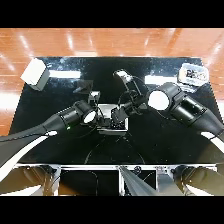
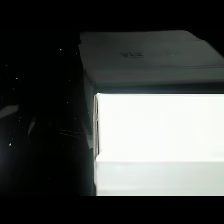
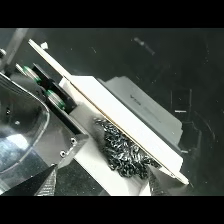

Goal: Fold the box and place the chain.

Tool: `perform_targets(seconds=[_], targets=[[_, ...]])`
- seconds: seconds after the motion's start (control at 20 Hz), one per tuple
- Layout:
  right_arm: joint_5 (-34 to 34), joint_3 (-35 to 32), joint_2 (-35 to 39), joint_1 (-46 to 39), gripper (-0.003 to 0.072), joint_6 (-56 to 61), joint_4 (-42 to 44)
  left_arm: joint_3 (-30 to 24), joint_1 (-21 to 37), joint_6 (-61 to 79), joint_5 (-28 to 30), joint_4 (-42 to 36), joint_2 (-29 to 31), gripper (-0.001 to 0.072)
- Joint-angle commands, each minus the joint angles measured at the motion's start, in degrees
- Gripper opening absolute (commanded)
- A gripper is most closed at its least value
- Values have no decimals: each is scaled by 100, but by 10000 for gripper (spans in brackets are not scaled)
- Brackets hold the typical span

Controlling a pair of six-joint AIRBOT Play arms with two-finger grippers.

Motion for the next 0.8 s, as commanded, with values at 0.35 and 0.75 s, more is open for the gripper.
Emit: perform_targets(seconds=[0.35,0.75], targets=[[1696,-15,1797,-673,589,404,-1388,9,2,-22,-28,-4,0,20],[2107,-109,2426,-1093,590,511,-1401,442,0,-50,-372,-94,7,513]])
